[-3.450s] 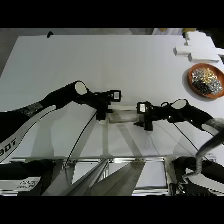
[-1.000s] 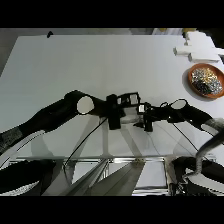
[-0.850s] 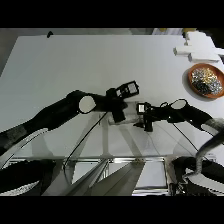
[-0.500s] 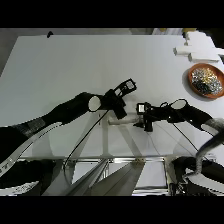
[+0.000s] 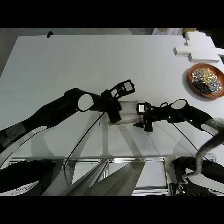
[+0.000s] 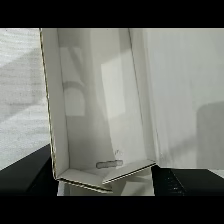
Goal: Fold the box and place the chain.
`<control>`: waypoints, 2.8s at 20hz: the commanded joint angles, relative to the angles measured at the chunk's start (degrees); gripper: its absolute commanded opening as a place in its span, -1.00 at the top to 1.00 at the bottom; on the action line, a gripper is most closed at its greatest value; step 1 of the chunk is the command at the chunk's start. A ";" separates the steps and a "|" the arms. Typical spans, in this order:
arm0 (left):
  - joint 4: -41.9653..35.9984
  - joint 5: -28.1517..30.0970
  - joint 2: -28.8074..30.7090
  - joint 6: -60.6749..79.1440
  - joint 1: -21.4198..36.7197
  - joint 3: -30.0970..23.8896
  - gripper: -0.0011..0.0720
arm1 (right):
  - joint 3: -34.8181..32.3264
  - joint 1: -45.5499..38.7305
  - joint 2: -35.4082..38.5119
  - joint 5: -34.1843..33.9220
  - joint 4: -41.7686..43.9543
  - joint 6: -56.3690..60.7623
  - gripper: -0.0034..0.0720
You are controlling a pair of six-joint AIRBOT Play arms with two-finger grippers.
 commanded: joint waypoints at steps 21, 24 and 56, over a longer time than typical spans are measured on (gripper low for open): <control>-5.46 6.78 1.64 34.99 9.79 -15.96 -0.41 | 0.00 0.00 0.02 0.02 0.02 0.02 -0.17; -7.96 6.82 1.64 37.90 9.75 -16.96 -0.41 | 0.00 0.00 0.02 0.00 0.02 0.02 -0.17; -21.59 13.25 -0.57 37.90 2.19 -17.29 0.34 | 0.00 0.00 0.02 0.00 0.02 0.02 -0.17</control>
